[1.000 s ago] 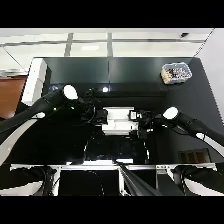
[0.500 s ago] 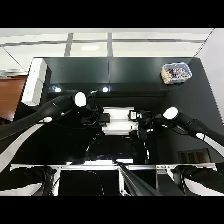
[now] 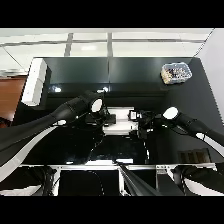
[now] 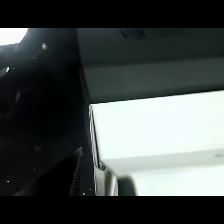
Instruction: Fold the box and place the chain.
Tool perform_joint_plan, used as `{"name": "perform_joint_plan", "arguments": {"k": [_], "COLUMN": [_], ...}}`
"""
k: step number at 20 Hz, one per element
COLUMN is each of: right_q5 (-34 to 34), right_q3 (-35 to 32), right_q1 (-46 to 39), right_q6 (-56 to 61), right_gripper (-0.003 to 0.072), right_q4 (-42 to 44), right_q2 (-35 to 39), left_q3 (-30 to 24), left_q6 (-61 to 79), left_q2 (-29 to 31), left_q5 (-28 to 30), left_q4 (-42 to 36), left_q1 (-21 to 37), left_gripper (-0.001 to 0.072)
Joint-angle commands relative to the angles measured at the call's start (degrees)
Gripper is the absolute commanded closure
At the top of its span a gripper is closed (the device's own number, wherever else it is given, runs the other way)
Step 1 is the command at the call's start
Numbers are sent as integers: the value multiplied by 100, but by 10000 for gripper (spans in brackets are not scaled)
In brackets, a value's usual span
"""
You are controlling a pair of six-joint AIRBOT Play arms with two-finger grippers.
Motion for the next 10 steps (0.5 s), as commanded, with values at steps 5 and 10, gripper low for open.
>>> {"name": "perform_joint_plan", "arguments": {"k": [5,10], "right_q5": [2,2], "right_q3": [0,0], "right_q1": [-2,-2], "right_q6": [0,0], "right_gripper": [589,589], "right_q4": [2,2], "right_q2": [2,2], "left_q3": [70,328], "left_q6": [-479,-487], "left_q2": [-186,-326], "left_q5": [-232,-227], "left_q4": [155,173], "left_q1": [-238,-295], "left_gripper": [451,672]}}
